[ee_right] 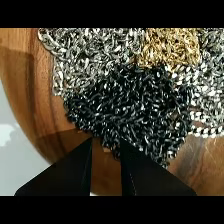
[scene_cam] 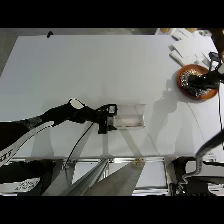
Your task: Fold the box and place the chain.
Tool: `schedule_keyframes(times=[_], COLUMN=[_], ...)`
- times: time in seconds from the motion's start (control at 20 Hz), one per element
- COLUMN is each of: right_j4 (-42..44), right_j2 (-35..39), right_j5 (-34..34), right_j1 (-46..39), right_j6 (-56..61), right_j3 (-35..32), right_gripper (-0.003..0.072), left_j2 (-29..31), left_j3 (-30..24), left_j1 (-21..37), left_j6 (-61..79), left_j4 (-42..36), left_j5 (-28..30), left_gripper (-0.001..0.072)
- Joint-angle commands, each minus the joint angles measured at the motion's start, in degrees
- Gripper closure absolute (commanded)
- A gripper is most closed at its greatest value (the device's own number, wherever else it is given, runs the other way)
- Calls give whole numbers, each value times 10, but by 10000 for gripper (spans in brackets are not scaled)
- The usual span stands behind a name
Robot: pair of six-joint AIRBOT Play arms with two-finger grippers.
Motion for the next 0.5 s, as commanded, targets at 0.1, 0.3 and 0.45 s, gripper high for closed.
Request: schedule_keyframes(times=[0.1,0.3,0.45], right_j4=[22,28,28], right_j2=[-23,-39,-42], right_j5=[-55,-51,-48], right_j1=[-3,-3,-3], right_j6=[2,2,2], right_j3=[0,0,0], right_gripper=[486,487,498], left_j2=[0,0,0], left_j3=[0,0,0], left_j1=[0,0,0], left_j6=[0,0,0], left_j4=[0,0,0], left_j5=[0,0,0], left_gripper=[395,395,395])
